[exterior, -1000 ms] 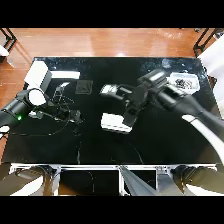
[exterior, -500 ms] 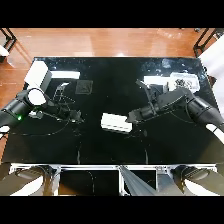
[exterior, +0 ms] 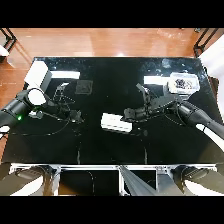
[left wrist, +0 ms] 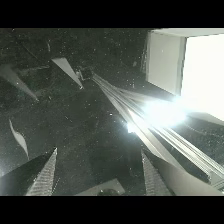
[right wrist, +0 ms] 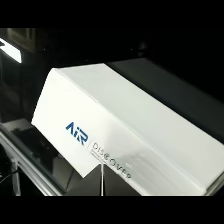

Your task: Fold the box and place the chain.

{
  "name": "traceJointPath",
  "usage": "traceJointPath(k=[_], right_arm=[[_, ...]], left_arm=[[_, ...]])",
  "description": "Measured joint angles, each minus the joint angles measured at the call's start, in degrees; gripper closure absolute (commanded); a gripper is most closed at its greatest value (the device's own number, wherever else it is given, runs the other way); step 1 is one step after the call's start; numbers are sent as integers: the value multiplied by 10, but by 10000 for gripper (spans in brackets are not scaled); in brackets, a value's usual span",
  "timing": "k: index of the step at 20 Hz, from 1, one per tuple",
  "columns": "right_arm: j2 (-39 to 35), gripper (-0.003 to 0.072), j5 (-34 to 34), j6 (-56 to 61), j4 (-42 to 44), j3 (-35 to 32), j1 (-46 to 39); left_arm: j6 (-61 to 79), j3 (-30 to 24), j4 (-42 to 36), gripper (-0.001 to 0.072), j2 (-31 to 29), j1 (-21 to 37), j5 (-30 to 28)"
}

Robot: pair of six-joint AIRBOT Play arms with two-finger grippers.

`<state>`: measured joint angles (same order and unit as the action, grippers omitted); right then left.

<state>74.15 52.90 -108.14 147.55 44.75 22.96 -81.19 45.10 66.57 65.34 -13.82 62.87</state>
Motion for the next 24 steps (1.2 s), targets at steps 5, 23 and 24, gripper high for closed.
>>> traceJointPath(k=[5,23,24], right_arm=[[8,665,1,2,9,-1,15],[-67,665,59,-20,-30,49,-16],[-82,664,68,-20,-54,51,-35]], left_arm=[[0,0,0,78,0,0,0],[29,5,0,78,0,0,0],[43,5,0,78,1,0,-5]])
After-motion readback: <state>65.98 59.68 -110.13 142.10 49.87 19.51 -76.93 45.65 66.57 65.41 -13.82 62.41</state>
